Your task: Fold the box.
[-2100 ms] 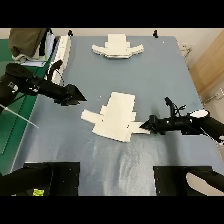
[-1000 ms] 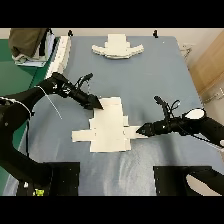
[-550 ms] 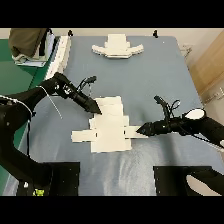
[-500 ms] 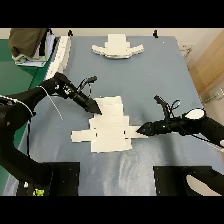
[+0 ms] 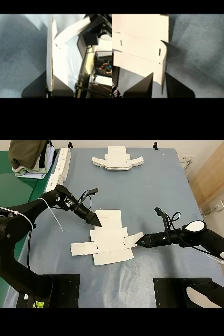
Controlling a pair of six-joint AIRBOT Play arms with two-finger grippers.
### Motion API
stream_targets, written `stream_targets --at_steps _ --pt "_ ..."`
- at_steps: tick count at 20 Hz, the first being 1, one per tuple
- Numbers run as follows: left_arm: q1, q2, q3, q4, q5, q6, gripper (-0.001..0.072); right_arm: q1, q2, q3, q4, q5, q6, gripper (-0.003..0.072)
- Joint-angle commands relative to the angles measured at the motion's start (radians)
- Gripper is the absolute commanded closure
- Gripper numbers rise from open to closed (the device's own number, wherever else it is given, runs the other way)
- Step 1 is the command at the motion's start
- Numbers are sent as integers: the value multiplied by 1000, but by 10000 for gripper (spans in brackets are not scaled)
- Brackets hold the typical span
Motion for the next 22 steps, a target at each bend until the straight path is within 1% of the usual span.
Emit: stream_targets --at_steps 1,3,5,6,7,9,11,12,13,14,17,20,22 --pt "-18 7 17 -2 56 31 701 -9 0 26 -5 -43 23 421" --pt "-26 57 26 -2 154 64 702 -52 3 111 -71 -45 102 421" --pt "-49 141 22 0 245 141 702 -112 17 233 -192 -34 233 420" --pt "-67 193 10 0 288 187 702 -144 30 295 -240 -31 291 378" --pt "-89 248 -11 0 327 246 702 -172 48 342 -262 -31 331 376" --pt "-143 356 -91 -3 443 396 702 -214 77 410 -264 -36 349 378" --pt "-206 440 -207 -45 594 537 702 -218 89 432 -258 -35 365 397" --pt "-236 468 -263 -87 644 617 702 -211 87 430 -257 -29 380 436" --pt "-265 489 -317 -137 676 705 701 -201 81 426 -261 -27 385 517" --pt "-290 494 -361 -177 692 780 701 -184 72 422 -263 -29 385 546" --pt "-338 474 -443 -201 730 870 699 -132 50 406 -263 -55 384 546" --pt "-348 430 -478 -205 751 901 698 -74 36 395 -267 -105 384 546" --pt "-347 404 -480 -204 752 901 697 -48 29 395 -267 -129 385 546"
